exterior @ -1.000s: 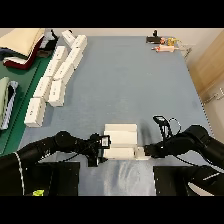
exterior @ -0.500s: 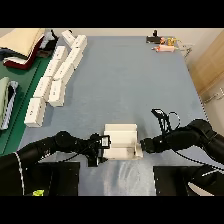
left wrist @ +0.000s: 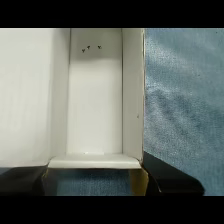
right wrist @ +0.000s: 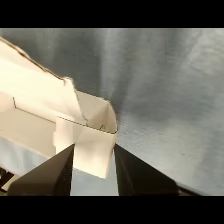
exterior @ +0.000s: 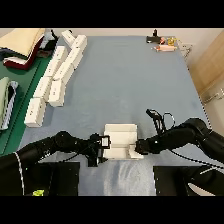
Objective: Fold the box.
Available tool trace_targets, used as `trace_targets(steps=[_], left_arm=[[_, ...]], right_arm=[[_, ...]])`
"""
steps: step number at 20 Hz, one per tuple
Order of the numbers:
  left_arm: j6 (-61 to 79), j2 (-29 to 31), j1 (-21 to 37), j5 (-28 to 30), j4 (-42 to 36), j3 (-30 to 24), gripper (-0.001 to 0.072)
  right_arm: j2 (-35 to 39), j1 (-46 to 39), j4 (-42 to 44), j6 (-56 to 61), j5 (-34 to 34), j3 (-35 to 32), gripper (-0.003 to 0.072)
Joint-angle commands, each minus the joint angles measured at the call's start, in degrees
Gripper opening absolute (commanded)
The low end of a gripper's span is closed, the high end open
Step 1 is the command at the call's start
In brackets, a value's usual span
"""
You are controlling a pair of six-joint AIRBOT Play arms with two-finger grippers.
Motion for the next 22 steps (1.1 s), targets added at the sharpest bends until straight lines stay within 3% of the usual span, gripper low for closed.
trace_targets(steps=[1, 5, 15, 22], left_arm=[[-0.04, -0.02, -0.02, -0.02, 0.0, 0.07, 0.0411], [-0.04, -0.02, -0.02, -0.02, 0.0, 0.04, 0.0411], [-0.04, -0.02, -0.02, -0.02, 0.0, 0.07, 0.0411], [-0.04, -0.02, -0.02, -0.02, 0.0, 0.04, 0.0411]], right_arm=[[-3.56, 2.56, 0.15, -0.04, 0.81, 0.22, 0.0389], [-7.82, 6.1, -2.75, 2.86, 0.74, 3.93, 0.0388], [-17.51, 18.75, -21.27, 29.99, -6.67, 14.45, 0.0374], [-23.04, 21.7, -23.17, 37.68, -6.75, 15.54, 0.0373]])
